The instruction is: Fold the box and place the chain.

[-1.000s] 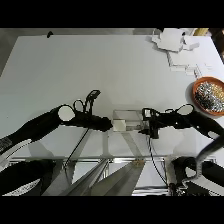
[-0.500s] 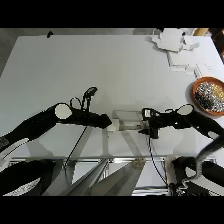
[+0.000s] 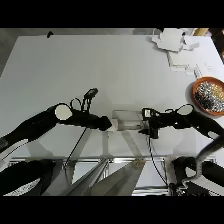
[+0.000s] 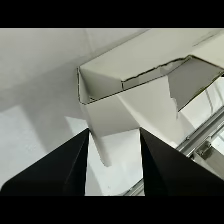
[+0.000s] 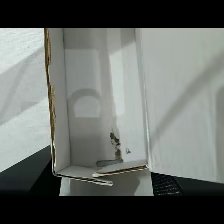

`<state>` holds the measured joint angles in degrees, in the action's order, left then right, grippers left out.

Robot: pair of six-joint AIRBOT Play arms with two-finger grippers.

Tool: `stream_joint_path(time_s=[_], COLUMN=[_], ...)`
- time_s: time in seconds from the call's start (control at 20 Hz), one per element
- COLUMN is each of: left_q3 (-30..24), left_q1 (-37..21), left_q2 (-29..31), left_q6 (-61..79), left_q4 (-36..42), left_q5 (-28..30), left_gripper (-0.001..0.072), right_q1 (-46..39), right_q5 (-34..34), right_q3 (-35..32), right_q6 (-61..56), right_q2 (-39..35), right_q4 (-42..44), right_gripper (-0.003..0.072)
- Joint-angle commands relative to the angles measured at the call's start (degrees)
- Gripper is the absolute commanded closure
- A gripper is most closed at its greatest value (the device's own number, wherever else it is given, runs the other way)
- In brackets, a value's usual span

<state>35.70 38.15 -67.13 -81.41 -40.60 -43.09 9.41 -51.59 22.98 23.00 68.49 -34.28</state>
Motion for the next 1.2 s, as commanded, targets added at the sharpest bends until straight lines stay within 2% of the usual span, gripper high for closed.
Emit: stream_joint_path(time_s=[0.0, 0.1, 0.2, 0.35, 0.6, 1.15], left_q3=[0.02, 0.5, 2.51, 5.11, 5.22, 12.37], left_q1=[2.05, 3.06, 4.02, 5.01, 6.25, 9.11], left_q2=[0.02, -0.37, -1.7, -3.69, -4.07, -9.62], left_q6=[-2.67, -3.48, -7.39, -13.14, -17.9, -29.55], left_q4=[-0.5, -0.7, -3.87, -8.46, -10.93, -20.65], left_q5=[2.34, 3.13, 3.17, 2.6, 4.68, 1.57], left_gripper=[0.0352, 0.0351, 0.0316, 0.0316, 0.0316, 0.0318], right_q1=[0.0, -0.02, 0.0, 0.0, -0.02, 0.0], right_q5=[-0.04, -0.04, -0.04, -0.04, -0.04, -0.04], right_q3=[-0.02, 0.0, 0.0, 0.0, 0.0, 0.0], right_q6=[-0.02, -0.02, -0.02, -0.02, -0.02, -0.02], right_q2=[-0.04, -0.04, -0.04, -0.04, -0.04, -0.04], right_q4=[0.0, 0.0, 0.0, 0.0, 0.0, 0.0], right_gripper=[0.0331, 0.0331, 0.0331, 0.0331, 0.0331, 0.0331])
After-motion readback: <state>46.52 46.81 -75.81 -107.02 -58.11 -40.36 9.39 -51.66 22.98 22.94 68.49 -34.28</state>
